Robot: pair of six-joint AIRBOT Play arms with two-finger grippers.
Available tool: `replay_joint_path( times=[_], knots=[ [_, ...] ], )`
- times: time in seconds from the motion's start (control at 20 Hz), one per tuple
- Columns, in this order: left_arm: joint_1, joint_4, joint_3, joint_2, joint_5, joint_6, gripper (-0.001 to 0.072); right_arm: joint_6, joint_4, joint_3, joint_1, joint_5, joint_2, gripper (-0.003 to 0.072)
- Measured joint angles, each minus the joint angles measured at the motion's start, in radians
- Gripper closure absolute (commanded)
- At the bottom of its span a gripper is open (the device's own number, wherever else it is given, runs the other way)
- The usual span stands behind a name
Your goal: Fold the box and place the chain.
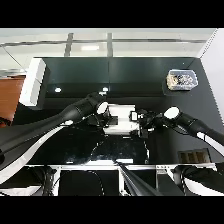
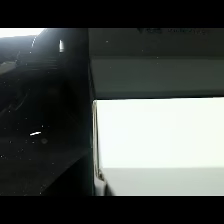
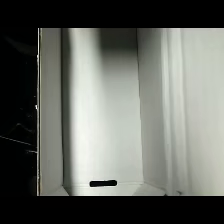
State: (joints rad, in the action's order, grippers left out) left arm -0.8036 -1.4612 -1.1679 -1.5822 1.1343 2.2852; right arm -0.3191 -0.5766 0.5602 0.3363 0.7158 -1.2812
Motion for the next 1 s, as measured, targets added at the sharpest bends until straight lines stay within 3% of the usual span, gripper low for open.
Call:
replay_joint_path(
  times=[0.6, 1.0],
  knots=[
    [0.0, 0.002, -0.001, -0.001, -0.008, -0.008, 0.0685, 0.145, -0.163, 0.0, 0.0, 0.078, 0.127, 0.0129],
    [0.0, 0.004, -0.002, -0.001, -0.002, -0.004, 0.0685, 0.149, -0.19, 0.0, 0.0, 0.013, 0.134, 0.0146]
  ],
)
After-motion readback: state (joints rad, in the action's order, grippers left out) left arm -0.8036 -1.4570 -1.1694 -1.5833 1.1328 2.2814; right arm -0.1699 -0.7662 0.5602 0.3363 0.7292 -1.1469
